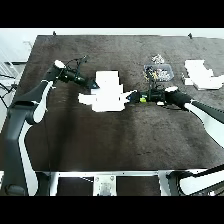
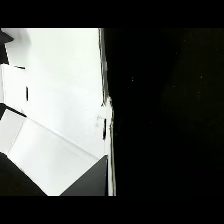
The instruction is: Fold the box and place the chain.
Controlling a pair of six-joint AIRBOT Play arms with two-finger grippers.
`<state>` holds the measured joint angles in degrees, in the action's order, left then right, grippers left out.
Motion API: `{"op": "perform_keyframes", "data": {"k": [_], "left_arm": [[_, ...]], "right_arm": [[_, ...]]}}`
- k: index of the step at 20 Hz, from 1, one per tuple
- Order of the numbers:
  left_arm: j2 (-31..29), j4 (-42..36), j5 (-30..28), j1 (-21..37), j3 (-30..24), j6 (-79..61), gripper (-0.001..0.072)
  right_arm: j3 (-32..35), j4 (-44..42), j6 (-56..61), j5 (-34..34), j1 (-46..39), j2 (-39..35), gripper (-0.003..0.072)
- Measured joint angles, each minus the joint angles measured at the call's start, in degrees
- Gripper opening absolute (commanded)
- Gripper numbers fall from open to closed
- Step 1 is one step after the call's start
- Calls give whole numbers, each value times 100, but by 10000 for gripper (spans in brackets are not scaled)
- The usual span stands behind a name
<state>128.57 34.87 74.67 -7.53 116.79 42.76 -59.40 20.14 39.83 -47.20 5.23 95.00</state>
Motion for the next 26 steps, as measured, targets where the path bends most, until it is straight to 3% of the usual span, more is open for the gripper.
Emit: {"op": "perform_keyframes", "data": {"k": [2,3,5,6,9,10,11,12,13,15,16,26], "left_arm": [[20,-87,50,-7,0,-44,397],[26,-136,66,-2,-2,-66,350],[33,-236,133,-4,0,-111,348],[39,-264,186,-9,0,-142,226],[44,-330,313,-13,0,-203,218],[44,-334,345,-9,0,-221,141],[44,-345,369,-9,0,-247,116],[44,-350,398,-9,0,-286,31],[44,-372,424,-11,0,-334,20],[44,-387,463,-15,0,-509,18],[48,-385,468,-13,-2,-638,18],[-52,-962,1156,-48,-81,-3204,12]], "right_arm": [[0,0,-2,0,0,2,9],[0,2,-2,0,0,2,9],[0,4,-2,0,0,2,9],[0,4,-2,-2,0,2,9],[0,4,-2,-2,0,2,9],[0,4,-2,-2,0,0,9],[0,4,-4,-2,0,2,9],[0,4,-2,-2,0,2,10],[0,9,-2,0,0,2,11],[0,4,-2,-2,-11,2,161],[0,0,-4,-37,-31,-2,174],[0,-22,-2,-638,-1137,-697,175]]}}
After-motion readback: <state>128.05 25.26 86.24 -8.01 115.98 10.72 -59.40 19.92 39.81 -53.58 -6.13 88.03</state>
